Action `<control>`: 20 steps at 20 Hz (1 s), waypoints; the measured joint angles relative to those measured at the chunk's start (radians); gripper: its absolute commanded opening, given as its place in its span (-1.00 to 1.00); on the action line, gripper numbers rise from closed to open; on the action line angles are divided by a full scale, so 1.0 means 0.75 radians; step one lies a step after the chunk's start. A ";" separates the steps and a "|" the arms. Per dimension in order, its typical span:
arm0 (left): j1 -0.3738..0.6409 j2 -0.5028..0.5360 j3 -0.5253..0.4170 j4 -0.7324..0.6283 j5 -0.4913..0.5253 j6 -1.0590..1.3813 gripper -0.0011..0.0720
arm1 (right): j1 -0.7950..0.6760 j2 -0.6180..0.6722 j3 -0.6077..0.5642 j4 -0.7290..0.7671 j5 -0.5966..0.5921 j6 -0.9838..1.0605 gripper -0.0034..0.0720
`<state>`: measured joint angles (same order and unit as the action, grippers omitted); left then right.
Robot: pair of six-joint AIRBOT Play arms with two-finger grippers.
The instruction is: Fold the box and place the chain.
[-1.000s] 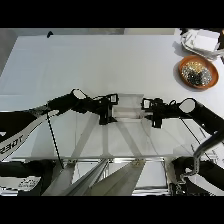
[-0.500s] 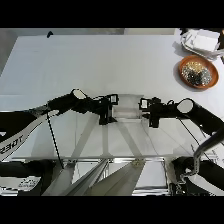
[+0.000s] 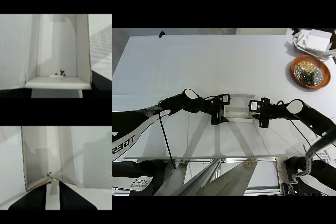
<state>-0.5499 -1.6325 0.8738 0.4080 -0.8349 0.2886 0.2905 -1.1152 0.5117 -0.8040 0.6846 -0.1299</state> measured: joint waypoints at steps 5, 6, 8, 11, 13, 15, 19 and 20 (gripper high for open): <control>0.000 0.000 0.000 -0.001 0.002 -0.001 -0.07 | 0.011 -0.012 -0.001 0.052 -0.027 -0.010 -0.50; 0.000 0.000 0.000 -0.001 0.002 -0.001 -0.07 | 0.017 -0.024 -0.001 0.067 -0.031 -0.012 -0.50; 0.000 0.000 0.000 0.001 0.002 0.001 -0.07 | 0.037 -0.055 0.000 0.085 -0.035 -0.013 -0.33; 0.000 0.001 0.000 0.002 0.002 0.002 -0.07 | 0.062 -0.088 0.001 0.104 -0.039 -0.013 0.11; 0.000 0.001 0.000 0.001 0.002 0.001 -0.07 | 0.070 -0.098 0.001 0.121 -0.053 -0.013 0.17; 0.000 0.001 0.001 0.001 0.002 0.000 -0.07 | 0.074 -0.103 0.001 0.140 -0.072 -0.013 -0.25; -0.001 0.001 0.000 -0.006 0.001 -0.008 -0.07 | 0.077 -0.079 0.000 0.161 -0.083 -0.013 -0.88; -0.001 0.001 0.001 -0.006 0.002 -0.006 -0.07 | 0.074 -0.063 0.001 0.161 -0.084 -0.009 -0.88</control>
<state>-0.5503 -1.6321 0.8742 0.4034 -0.8337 0.2844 0.3462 -1.1622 0.5121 -0.6830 0.6212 -0.1368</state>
